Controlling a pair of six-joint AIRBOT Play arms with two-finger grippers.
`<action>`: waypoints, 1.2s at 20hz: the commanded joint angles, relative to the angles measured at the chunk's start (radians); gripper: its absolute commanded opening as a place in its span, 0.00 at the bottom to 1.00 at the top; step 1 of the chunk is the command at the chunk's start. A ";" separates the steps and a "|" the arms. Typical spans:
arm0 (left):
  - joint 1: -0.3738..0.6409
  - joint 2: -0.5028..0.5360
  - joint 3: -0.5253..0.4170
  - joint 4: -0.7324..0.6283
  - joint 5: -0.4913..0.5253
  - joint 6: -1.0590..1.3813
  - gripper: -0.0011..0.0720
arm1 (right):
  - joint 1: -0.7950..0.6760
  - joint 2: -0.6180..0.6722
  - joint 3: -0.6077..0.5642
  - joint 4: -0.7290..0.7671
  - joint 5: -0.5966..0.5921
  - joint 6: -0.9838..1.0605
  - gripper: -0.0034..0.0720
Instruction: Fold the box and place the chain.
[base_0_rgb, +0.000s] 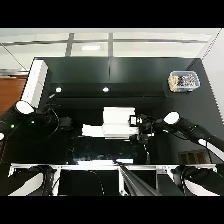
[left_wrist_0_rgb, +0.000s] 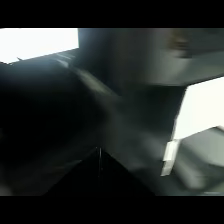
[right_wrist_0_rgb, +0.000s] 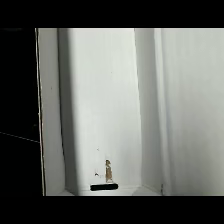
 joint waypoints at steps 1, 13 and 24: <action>-0.033 -0.068 -0.085 -0.233 -0.019 0.067 0.05 | 0.001 0.000 0.000 0.000 0.000 0.000 0.62; -0.175 -0.117 -0.058 -0.475 -0.023 0.468 0.05 | 0.001 0.000 0.000 0.000 0.000 0.000 0.62; -0.173 -0.124 0.013 -0.119 0.098 0.211 0.05 | 0.001 0.000 0.000 0.000 0.000 0.000 0.62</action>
